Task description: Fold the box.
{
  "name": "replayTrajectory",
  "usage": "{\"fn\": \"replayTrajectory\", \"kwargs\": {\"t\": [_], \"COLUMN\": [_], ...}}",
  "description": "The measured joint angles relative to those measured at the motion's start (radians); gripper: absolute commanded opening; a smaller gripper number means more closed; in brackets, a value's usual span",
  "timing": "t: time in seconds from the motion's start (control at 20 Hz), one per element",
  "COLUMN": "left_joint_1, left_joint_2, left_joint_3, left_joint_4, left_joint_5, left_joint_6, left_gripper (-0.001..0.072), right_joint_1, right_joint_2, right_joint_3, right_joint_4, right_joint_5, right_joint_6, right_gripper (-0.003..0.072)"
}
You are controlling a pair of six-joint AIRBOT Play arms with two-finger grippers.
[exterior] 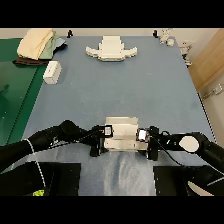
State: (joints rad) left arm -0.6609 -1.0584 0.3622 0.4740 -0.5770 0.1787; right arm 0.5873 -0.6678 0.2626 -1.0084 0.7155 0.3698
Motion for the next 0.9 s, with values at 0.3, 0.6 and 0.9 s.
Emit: {"fn": "replayTrajectory", "kwargs": {"t": [0.3, 0.6, 0.9], "left_joint_1": [0.000, 0.000, 0.000], "left_joint_2": [0.000, 0.000, 0.000], "left_joint_3": [0.000, 0.000, 0.000], "left_joint_4": [0.000, 0.000, 0.000], "left_joint_5": [0.000, 0.000, 0.000], "left_joint_6": [0.000, 0.000, 0.001], "left_gripper": [0.0411, 0.0411, 0.0411], "right_joint_1": [0.001, 0.001, 0.017], "right_joint_2": [-0.025, -0.029, -0.035], "right_joint_3": [0.001, 0.001, 0.002], "right_joint_4": [0.076, 0.129, 0.213], "right_joint_5": [-0.019, -0.018, -0.036], "right_joint_6": [-0.062, -0.086, -0.162], "right_gripper": [0.0041, 0.0017, 0.0501]}}
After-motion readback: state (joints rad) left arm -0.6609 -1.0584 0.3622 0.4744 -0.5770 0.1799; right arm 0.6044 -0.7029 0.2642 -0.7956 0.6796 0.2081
